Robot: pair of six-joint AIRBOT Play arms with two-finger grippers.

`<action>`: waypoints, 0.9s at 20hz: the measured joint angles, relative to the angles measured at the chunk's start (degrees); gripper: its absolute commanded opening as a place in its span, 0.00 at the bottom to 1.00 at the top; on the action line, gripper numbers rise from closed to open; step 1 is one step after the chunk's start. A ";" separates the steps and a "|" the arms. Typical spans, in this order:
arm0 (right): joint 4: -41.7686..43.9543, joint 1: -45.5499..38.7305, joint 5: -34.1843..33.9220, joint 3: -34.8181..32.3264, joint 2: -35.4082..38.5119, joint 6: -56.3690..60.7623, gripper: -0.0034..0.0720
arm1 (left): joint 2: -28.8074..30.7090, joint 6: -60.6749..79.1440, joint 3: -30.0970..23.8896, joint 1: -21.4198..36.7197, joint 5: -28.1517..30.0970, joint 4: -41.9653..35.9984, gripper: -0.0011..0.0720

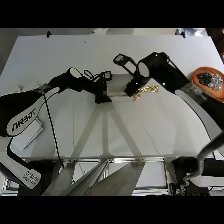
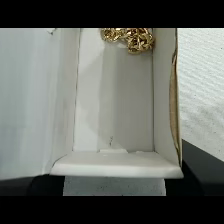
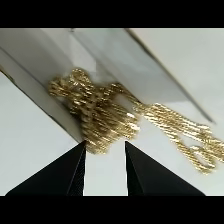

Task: Fold the box and place the chain.

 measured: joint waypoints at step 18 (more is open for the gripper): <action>10.97 -20.85 -3.15 0.02 -10.05 -46.71 0.79 | 0.00 0.00 0.00 0.00 0.00 -0.02 0.56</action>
